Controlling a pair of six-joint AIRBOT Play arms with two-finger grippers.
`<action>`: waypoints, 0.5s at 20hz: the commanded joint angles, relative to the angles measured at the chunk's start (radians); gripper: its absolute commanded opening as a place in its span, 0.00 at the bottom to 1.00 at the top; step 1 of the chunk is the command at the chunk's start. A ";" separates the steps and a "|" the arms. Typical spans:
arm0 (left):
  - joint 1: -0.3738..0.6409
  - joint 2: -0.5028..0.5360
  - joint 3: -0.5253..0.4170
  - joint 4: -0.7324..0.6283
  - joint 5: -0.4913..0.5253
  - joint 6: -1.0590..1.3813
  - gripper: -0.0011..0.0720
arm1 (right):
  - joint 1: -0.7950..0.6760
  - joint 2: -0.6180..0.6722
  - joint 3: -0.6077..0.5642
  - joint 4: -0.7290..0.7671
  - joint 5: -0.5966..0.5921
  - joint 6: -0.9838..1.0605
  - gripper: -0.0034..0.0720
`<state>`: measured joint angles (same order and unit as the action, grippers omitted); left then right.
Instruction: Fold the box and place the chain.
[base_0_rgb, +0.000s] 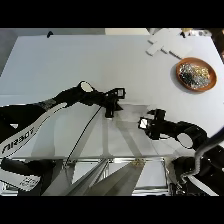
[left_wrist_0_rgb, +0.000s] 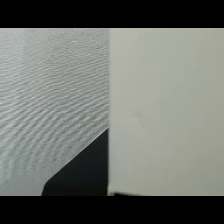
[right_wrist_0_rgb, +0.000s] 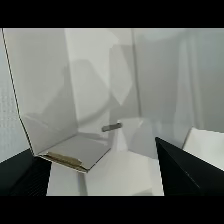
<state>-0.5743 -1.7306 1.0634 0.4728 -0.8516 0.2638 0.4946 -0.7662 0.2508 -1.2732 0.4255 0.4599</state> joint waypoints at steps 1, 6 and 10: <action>-0.001 -0.001 0.000 -0.002 0.002 -0.001 0.03 | -0.045 0.006 0.050 0.002 0.097 0.002 0.96; -0.001 -0.001 0.000 -0.002 0.002 -0.001 0.03 | -0.113 0.005 0.059 0.100 0.108 -0.082 0.96; -0.001 -0.001 0.000 -0.002 0.002 -0.001 0.03 | -0.180 -0.017 0.059 0.210 0.116 -0.222 0.96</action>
<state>-0.5743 -1.7306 1.0634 0.4709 -0.8494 0.2623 0.3603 -0.7712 0.3069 -1.1458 0.5266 0.3355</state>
